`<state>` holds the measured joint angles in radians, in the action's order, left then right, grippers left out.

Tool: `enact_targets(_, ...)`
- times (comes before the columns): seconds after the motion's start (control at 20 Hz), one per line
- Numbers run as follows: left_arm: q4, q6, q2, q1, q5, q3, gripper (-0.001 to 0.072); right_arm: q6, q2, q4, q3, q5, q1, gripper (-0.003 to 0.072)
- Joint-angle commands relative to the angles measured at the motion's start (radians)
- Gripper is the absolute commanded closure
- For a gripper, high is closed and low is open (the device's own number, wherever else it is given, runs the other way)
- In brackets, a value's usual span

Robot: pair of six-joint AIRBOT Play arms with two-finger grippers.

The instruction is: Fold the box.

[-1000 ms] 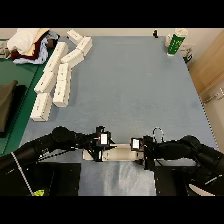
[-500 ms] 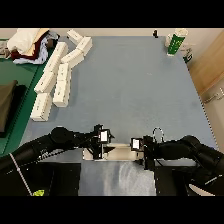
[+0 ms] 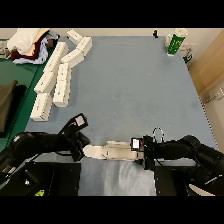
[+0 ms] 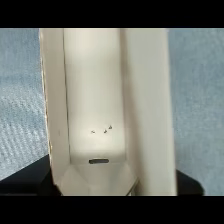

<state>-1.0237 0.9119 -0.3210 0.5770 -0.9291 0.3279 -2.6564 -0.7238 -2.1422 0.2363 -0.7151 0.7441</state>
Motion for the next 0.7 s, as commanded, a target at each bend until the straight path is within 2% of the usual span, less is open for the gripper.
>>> enact_targets(0.0,0.130,0.340,0.109,-0.013,-0.148,0.026,0.0695,0.000,0.001,0.000,-0.001,0.000,0.000,0.0118)
enact_targets(0.15,0.287,0.435,0.006,-0.001,-0.077,0.027,0.0695,0.000,0.000,0.000,-0.001,0.000,0.000,0.0119)
enact_targets(0.3,0.491,0.416,-0.216,0.031,-0.074,0.032,0.0695,0.000,0.001,0.000,-0.001,0.000,0.000,0.0119)
enact_targets(0.45,0.692,0.275,-0.437,0.100,-0.032,0.105,0.0695,0.000,0.001,0.000,-0.001,0.000,0.000,0.0119)
enact_targets(0.65,0.708,0.255,-0.649,0.130,0.048,0.234,0.0695,0.000,0.000,0.000,-0.001,0.000,0.000,0.0119)
